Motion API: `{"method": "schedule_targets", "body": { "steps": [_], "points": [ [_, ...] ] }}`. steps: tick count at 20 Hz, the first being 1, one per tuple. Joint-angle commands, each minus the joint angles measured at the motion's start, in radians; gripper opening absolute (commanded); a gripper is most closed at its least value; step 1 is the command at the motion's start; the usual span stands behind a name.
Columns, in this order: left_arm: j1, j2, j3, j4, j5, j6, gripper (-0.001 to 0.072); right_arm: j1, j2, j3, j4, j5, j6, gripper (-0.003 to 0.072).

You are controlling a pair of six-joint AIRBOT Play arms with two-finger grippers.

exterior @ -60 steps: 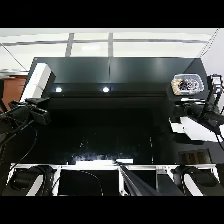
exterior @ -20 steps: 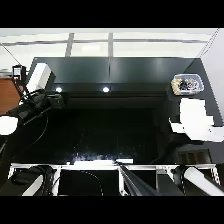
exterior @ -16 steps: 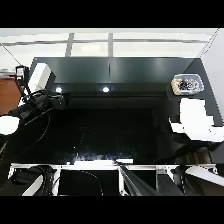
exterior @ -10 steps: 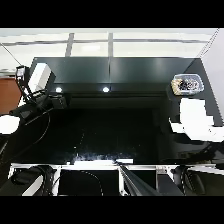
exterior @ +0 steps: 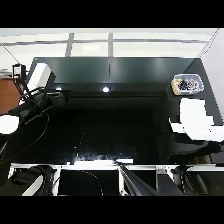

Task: Fold the box and place the chain.

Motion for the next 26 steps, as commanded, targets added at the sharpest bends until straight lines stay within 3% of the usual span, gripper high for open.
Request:
{"method": "schedule_targets", "body": {
  "steps": [1,2,3,5,7,8,12,17,21,26],
  "points": [
    [0.0,-0.001,0.001,0.0,0.005,0.0,0.071,0.034,-0.024,0.003,-0.014,0.037,-0.045,0.0635],
    [0.0,-0.002,0.001,0.0,0.005,0.0,0.0711,0.037,-0.024,0.003,-0.039,0.037,-0.045,0.0492],
    [0.0,-0.003,0.001,0.0,0.005,0.0,0.071,0.041,-0.024,0.003,-0.068,0.037,-0.045,0.0429],
    [0.0,-0.007,0.001,0.0,0.005,0.0,0.071,0.042,-0.024,0.003,-0.088,0.045,-0.045,0.0121],
    [0.0,-0.01,0.001,-0.001,0.005,-0.001,0.0711,0.042,-0.024,0.003,-0.085,0.062,-0.057,0.0106],
    [0.0,-0.011,0.001,-0.001,0.004,-0.001,0.071,0.043,-0.024,0.003,-0.078,0.072,-0.066,0.0014],
    [0.0,-0.012,0.001,-0.006,-0.005,-0.001,0.071,0.08,-0.015,-0.045,-0.009,0.093,-0.085,0.0012],
    [0.0,-0.012,0.001,-0.035,-0.003,0.0,0.071,0.225,0.085,-0.212,0.186,0.055,-0.143,0.001],
    [0.0,-0.012,0.001,-0.035,-0.003,0.0,0.0711,0.385,0.298,-0.4,0.299,-0.124,-0.137,0.001],
    [0.0,-0.012,0.001,-0.035,0.0,-0.001,0.071,0.639,0.654,-0.684,0.488,-0.351,-0.131,0.001]
  ]
}}
